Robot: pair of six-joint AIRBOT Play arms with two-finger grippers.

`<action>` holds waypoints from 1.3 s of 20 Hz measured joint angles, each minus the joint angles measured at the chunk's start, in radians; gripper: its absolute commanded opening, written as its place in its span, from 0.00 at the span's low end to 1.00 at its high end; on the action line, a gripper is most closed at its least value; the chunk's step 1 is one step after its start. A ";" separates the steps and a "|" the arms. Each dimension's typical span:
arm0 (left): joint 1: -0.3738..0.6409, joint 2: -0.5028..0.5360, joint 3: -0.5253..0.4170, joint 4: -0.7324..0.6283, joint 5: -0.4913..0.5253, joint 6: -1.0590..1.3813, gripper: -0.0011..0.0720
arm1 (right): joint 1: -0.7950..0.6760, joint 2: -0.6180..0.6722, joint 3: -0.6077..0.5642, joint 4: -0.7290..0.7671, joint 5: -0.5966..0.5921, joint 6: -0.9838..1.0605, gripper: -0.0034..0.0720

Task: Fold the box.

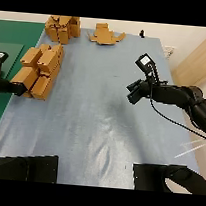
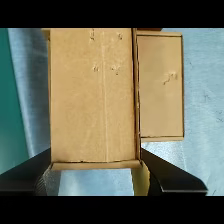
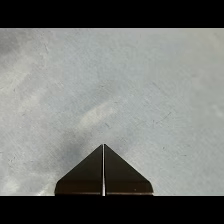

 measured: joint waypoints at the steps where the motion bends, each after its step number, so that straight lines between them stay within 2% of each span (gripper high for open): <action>1: -0.011 -0.005 0.000 -0.001 0.005 0.001 0.04 | 0.000 -0.002 0.000 0.002 0.000 0.000 0.05; 6: -0.039 -0.012 0.000 0.002 0.024 0.003 0.03 | 0.000 -0.008 0.000 0.007 -0.014 0.000 0.05; 14: -0.043 0.035 0.000 -0.010 0.067 0.026 0.03 | 0.000 -0.009 -0.001 0.006 -0.039 0.000 0.05; 20: -0.043 0.016 0.000 0.017 0.110 0.011 0.03 | 0.000 -0.009 -0.001 0.003 -0.042 0.000 0.05; 26: -0.043 -0.014 -0.001 0.036 0.112 -0.009 0.04 | 0.000 -0.018 -0.001 0.004 -0.043 0.000 0.05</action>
